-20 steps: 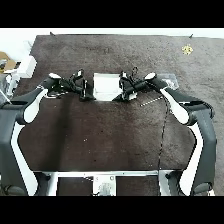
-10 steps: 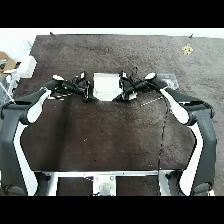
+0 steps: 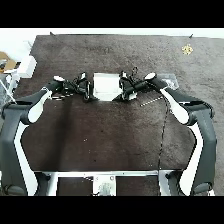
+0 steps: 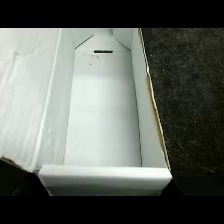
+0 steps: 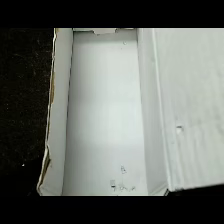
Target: Fold the box and place the chain.
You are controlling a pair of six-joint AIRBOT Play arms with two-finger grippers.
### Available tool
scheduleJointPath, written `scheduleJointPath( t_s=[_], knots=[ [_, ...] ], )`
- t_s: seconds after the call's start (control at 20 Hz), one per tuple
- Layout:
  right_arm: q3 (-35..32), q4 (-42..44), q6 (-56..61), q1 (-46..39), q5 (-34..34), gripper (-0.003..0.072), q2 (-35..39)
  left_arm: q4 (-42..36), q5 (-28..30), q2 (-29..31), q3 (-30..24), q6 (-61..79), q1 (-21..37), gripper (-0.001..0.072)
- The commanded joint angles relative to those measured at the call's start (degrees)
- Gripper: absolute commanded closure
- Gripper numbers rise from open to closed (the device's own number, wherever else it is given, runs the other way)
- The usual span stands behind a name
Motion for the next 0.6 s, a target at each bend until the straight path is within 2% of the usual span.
scheduleJointPath(
  t_s=[0.0,0.55],
  knots=[
    [0.0,0.0,0.0,0.0,0.0,0.023,0.0,-0.4,-1.0,-0.3,0.0,0.1,0.0,-0.0003],
    [0.0,0.0,0.0,0.0,0.0,0.023,0.0,-0.9,-1.2,-0.7,0.0,1.8,-0.1,-0.0002]
  ],
)
